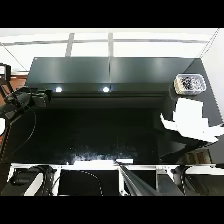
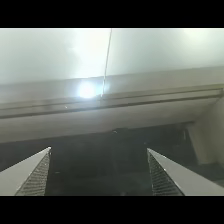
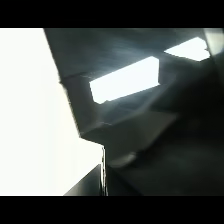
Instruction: Fold the box and place the chain.
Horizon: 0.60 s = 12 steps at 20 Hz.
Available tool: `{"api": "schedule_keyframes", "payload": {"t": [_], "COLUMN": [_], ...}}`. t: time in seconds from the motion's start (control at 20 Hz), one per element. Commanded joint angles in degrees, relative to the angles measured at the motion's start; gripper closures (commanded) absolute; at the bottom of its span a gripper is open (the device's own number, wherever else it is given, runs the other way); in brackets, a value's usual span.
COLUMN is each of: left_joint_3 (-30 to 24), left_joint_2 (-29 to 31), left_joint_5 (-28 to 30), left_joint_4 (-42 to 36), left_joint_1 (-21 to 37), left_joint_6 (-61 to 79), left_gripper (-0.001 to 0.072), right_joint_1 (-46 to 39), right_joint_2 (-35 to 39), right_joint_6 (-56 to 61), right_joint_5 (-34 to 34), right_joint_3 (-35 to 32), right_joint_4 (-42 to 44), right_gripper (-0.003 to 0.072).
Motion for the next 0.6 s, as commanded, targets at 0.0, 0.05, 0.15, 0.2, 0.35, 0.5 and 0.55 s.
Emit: {"api": "schedule_keyframes", "payload": {"t": [0.0,0.05,0.15,0.2,0.35,0.5,0.55], "left_joint_3": [-0.02,-0.02,-0.02,-0.02,-0.02,-0.04,-0.04], "left_joint_2": [-0.02,-0.02,-0.02,-0.02,-0.02,-0.04,-0.04], "left_joint_5": [-0.66,-1.03,-1.84,-2.56,-5.77,-11.37,-12.57], "left_joint_4": [-2.78,-4.22,-6.21,-7.37,-8.96,-12.76,-14.12], "left_joint_1": [0.04,0.04,0.04,0.04,-0.02,-0.02,-0.04], "left_joint_6": [-0.02,-0.02,-0.02,-0.02,-0.24,-0.24,-0.22], "left_gripper": [-0.0003,-0.0003,-0.0003,-0.0003,-0.0003,0.0000,0.0001], "right_joint_1": [4.04,6.95,13.29,16.52,26.95,37.64,41.20], "right_joint_2": [3.37,4.39,6.12,7.02,11.74,20.98,25.11], "right_joint_6": [-3.52,-3.76,-3.39,-2.36,-0.68,-3.52,-6.16], "right_joint_5": [0.94,1.20,1.14,0.74,-3.19,-14.73,-19.65], "right_joint_3": [-5.97,-7.63,-9.66,-10.27,-13.88,-23.21,-27.34], "right_joint_4": [13.94,14.67,15.32,15.65,18.84,27.61,32.11], "right_gripper": [0.0671,0.0671,0.0670,0.0670,0.0670,0.0671,0.0671]}}
